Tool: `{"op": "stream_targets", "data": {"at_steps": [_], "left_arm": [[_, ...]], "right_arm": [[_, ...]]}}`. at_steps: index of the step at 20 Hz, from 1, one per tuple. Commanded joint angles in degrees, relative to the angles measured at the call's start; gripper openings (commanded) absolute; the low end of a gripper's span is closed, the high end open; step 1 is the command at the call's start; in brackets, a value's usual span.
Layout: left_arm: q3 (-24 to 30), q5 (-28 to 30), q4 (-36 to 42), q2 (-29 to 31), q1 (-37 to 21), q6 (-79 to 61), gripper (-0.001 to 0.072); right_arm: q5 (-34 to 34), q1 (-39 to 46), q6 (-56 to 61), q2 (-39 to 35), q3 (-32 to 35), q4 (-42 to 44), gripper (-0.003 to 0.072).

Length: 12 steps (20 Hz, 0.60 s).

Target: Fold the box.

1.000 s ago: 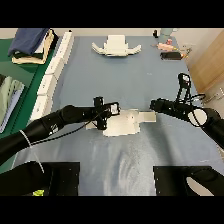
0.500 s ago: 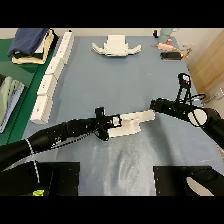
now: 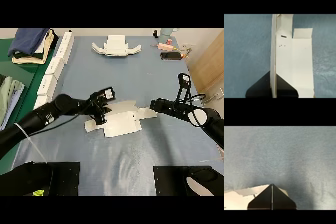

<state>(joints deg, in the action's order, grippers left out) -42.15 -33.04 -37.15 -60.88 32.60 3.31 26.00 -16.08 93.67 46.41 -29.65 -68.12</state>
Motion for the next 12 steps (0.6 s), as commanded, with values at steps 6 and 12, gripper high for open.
{"op": "stream_targets", "data": {"at_steps": [6,12], "left_arm": [[-3.98,-20.46,1.25,-6.51,-3.63,1.2,0.001],[-4.79,-19.5,4.09,-8.17,-3.61,1.14,0.0011]], "right_arm": [[0.07,-0.02,0.0,-0.07,-0.04,0.02,0.0003],[0.07,-0.02,-0.02,-0.04,-0.04,0.0,0.0003]]}}
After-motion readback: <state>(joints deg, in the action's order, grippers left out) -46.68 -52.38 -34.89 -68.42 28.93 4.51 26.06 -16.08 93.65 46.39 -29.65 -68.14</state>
